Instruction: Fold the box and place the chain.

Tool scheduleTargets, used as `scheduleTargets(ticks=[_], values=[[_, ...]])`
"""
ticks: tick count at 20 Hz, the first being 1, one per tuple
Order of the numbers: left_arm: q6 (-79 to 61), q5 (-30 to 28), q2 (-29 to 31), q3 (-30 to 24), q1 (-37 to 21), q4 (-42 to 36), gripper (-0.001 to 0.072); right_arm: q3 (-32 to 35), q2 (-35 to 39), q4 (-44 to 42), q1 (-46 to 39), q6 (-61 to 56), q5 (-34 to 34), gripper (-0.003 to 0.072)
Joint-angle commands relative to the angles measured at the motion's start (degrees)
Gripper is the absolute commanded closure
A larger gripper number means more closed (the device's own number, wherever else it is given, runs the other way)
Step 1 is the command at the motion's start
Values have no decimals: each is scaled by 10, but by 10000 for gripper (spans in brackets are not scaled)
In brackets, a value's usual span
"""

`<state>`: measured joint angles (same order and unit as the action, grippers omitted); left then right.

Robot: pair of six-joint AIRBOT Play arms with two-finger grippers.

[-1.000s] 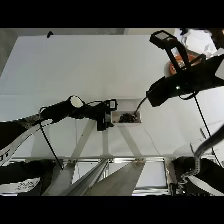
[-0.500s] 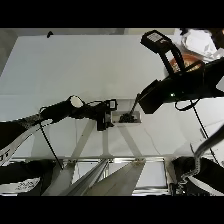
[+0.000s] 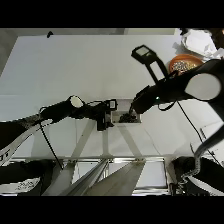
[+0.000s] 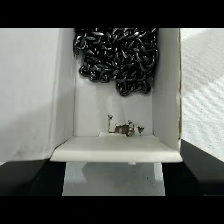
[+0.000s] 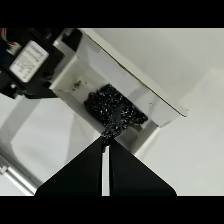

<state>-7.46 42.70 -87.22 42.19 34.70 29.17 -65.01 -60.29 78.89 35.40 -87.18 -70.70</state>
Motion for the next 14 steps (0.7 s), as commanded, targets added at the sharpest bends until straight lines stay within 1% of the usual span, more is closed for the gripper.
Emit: scheduleTargets(ticks=[1, 4, 7, 8, 9, 10, 12, 14], values=[[0, 0, 0, 0, 0, 0, 377, 69, -26, 0, 1, 0, 54, 667], [0, 0, 0, 0, 0, 0, 377, 114, -46, 0, 1, 0, 93, 667], [0, 0, 0, 0, 0, 0, 377, 129, -68, 0, 1, 0, 114, 664], [0, 0, 0, 0, 0, 0, 377, 130, -79, -2, 1, 0, 111, 625], [0, 0, 0, 0, 0, 0, 377, 130, -89, -5, 1, 0, 109, 550], [0, 0, 0, 0, 0, 0, 377, 130, -93, -9, 1, 3, 104, 497], [0, 0, 0, 0, 0, 0, 377, 130, -88, -9, 1, 7, 88, 484], [0, 0, 0, 0, 0, 0, 377, 129, -65, -7, 1, 11, 78, 483]])
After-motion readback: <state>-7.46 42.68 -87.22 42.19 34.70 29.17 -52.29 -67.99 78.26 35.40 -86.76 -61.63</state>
